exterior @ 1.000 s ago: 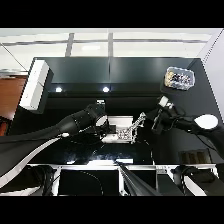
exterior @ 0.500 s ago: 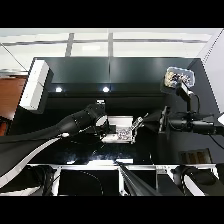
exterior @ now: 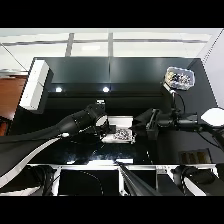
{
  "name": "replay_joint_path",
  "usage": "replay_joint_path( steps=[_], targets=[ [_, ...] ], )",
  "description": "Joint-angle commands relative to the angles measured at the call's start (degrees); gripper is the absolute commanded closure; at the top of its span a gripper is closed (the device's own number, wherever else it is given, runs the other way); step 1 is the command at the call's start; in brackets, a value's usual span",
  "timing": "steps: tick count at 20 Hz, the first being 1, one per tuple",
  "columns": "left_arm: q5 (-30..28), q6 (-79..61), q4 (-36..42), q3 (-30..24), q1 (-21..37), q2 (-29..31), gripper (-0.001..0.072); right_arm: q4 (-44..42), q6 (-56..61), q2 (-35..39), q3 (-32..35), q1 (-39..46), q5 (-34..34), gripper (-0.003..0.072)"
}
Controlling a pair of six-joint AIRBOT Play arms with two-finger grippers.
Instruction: Fold the box and place the chain.
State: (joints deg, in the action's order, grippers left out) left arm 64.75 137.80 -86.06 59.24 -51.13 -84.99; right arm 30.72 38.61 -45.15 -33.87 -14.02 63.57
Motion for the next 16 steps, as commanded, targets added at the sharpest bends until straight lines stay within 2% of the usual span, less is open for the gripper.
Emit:
replay_joint_path(
  steps=[1,3,5,8,10,13,16],
  targets=[
    [-0.04,0.0,0.0,0.0,0.0,0.0,0.0675,12.48,0.61,-0.52,-0.04,5.03,-1.55,0.0043],
    [-0.02,0.0,-0.02,0.0,0.0,0.0,0.0675,24.63,-0.42,-0.55,0.63,7.13,-5.53,0.0043],
    [-0.04,0.0,-0.02,0.0,0.0,0.0,0.0675,29.11,-6.73,-0.68,4.17,7.21,-13.35,0.0043],
    [-0.02,0.0,-0.02,0.0,0.0,0.0,0.0675,20.81,-23.71,-1.75,11.04,5.35,-21.88,0.0043],
    [-0.04,0.0,-0.02,0.0,0.0,-0.02,0.0675,18.38,-31.04,-3.63,13.62,3.04,-23.87,0.0043],
    [-0.11,0.0,-0.02,0.0,0.0,-0.02,0.0675,17.14,-34.21,-7.93,13.86,1.16,-25.68,0.0044],
    [-0.07,0.0,-0.02,0.0,0.0,-0.02,0.0675,10.21,-38.18,-11.21,13.84,0.68,-27.82,0.0044]
  ],
)
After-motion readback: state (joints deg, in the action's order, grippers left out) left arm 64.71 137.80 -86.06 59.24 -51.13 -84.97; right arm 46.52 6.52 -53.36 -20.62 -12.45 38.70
